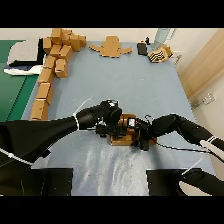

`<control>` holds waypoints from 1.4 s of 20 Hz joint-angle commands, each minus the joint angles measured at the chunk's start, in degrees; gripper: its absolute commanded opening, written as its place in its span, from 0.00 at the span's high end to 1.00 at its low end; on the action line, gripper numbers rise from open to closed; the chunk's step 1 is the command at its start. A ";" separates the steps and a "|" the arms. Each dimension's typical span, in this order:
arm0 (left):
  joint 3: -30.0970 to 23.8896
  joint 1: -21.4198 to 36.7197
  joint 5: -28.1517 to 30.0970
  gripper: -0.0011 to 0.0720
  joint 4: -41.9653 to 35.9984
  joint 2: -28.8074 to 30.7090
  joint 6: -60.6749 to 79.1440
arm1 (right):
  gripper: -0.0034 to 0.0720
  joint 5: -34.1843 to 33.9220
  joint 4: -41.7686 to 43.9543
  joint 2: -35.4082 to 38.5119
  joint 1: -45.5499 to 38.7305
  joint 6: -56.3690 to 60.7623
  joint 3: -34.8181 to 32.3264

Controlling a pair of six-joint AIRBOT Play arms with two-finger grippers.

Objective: Fold the box.

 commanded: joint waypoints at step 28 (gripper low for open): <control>1.62 -2.27 0.96 0.24 -2.25 -2.86 -2.34 | 0.34 0.02 0.02 0.02 0.00 0.02 0.04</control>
